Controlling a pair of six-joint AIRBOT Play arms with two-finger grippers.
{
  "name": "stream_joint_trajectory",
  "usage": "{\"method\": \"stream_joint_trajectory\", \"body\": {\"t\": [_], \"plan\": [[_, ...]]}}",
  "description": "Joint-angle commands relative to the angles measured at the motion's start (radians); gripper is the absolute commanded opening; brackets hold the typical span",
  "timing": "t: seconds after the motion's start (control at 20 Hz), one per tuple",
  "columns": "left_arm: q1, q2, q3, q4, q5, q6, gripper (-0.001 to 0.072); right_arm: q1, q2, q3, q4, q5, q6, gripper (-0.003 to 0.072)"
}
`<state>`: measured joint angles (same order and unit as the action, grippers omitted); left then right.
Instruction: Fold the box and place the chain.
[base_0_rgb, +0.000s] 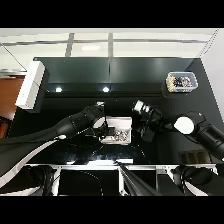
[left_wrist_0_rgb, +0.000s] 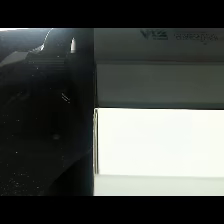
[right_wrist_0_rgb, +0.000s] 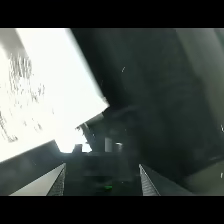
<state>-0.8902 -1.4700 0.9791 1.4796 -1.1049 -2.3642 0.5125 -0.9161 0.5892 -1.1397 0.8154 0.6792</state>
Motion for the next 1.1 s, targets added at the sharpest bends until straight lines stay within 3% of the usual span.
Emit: {"method": "stream_joint_trajectory", "body": {"t": [0.0,0.2,0.25,0.35,0.65,0.7,1.05], "plan": [[0.0,0.0,0.001,0.0,0.0,0.0,0.0031,-0.01,-0.043,-0.052,0.117,-0.077,-0.39,0.052],[0.0,0.0,0.001,0.0,0.0,0.0,0.0031,-0.012,-0.131,-0.051,0.321,-0.117,-0.63,0.0506],[0.0,0.0,0.001,0.0,0.0,0.0,0.0032,-0.012,-0.142,-0.051,0.328,-0.117,-0.639,0.0452],[0.0,0.0,0.001,0.0,0.0,0.0,0.0032,-0.012,-0.146,-0.051,0.33,-0.117,-0.639,0.026],[0.0,0.0,0.001,0.0,0.0,0.0,0.0031,-0.012,-0.146,-0.051,0.344,-0.117,-0.6,0.0231],[0.0,0.0,0.001,0.0,0.0,0.0,0.0031,-0.013,-0.145,-0.051,0.332,-0.115,-0.565,0.0033],[0.0,0.0,0.001,0.0,0.001,0.0,0.0032,-0.014,-0.06,-0.048,0.124,-0.053,-0.278,0.0015]]}}
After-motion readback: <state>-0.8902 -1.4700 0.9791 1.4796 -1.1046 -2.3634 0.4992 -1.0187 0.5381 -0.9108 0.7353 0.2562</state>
